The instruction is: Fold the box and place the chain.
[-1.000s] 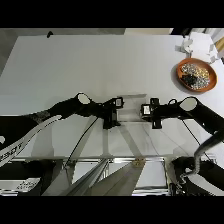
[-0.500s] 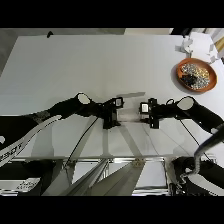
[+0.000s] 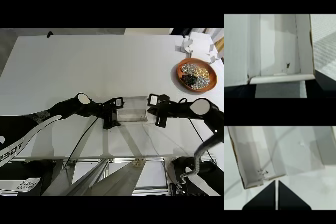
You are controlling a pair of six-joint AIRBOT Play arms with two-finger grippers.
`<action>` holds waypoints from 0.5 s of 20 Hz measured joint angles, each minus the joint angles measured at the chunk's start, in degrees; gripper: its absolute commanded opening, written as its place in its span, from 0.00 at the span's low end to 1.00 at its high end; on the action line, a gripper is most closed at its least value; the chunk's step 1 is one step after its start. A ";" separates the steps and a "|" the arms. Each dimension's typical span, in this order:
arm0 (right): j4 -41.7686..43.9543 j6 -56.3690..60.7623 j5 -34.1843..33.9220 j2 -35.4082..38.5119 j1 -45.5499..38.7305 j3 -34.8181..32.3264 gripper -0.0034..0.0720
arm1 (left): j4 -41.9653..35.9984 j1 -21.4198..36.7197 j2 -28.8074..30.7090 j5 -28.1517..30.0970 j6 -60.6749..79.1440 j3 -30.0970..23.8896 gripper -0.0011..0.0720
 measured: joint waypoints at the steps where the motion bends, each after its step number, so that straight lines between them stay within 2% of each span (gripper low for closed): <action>1: -0.42 4.55 0.39 1.86 -1.36 0.00 0.06 | 0.00 0.00 0.00 0.02 -0.02 0.00 0.30; 6: -4.79 35.60 2.58 6.67 -11.34 0.00 0.06 | 0.00 0.00 0.00 0.02 -0.02 0.00 0.30; 10: -7.67 49.57 5.07 4.52 -16.92 0.00 0.06 | 0.00 0.00 0.00 0.00 -0.04 0.00 0.30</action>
